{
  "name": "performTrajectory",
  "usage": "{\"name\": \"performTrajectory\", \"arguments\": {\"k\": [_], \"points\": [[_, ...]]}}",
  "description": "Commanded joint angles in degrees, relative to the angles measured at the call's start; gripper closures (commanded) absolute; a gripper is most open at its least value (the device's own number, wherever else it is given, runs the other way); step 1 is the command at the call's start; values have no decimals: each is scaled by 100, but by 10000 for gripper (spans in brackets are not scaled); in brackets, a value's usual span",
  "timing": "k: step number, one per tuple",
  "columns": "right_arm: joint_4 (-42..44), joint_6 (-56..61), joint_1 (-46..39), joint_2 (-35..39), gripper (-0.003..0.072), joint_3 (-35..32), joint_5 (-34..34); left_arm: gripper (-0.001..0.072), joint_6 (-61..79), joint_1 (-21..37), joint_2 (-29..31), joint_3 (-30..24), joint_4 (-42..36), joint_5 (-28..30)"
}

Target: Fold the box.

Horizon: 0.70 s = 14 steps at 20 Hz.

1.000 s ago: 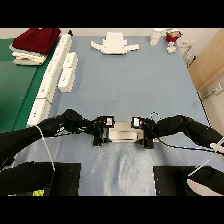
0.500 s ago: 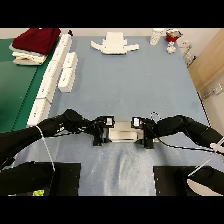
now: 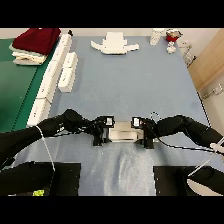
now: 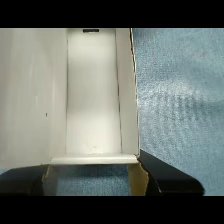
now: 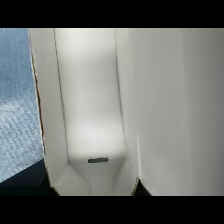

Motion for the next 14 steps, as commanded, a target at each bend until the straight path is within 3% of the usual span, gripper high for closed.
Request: {"name": "performTrajectory", "arguments": {"k": [1, 5, 6, 7, 10, 14], "points": [[4, 2, 0, 7, 156, 4, 0, 255, 0, 0, -4, 2, 2, 2], [2, 2, 0, 7, 155, 4, 4, 254, 0, 0, -4, 2, 2, 2], [2, 13, 0, 15, 94, 13, -4, 254, 0, 0, -4, 2, 2, 2], [-20, 68, 0, 50, -34, 35, -11, 254, 0, 0, -4, 2, 2, 2], [-487, 638, 0, 358, -34, 184, -190, 255, 0, 0, -4, 2, 2, 2], [-1775, 2140, 0, 922, -34, 319, -966, 254, 2, 0, -4, 2, 2, 2]]}}
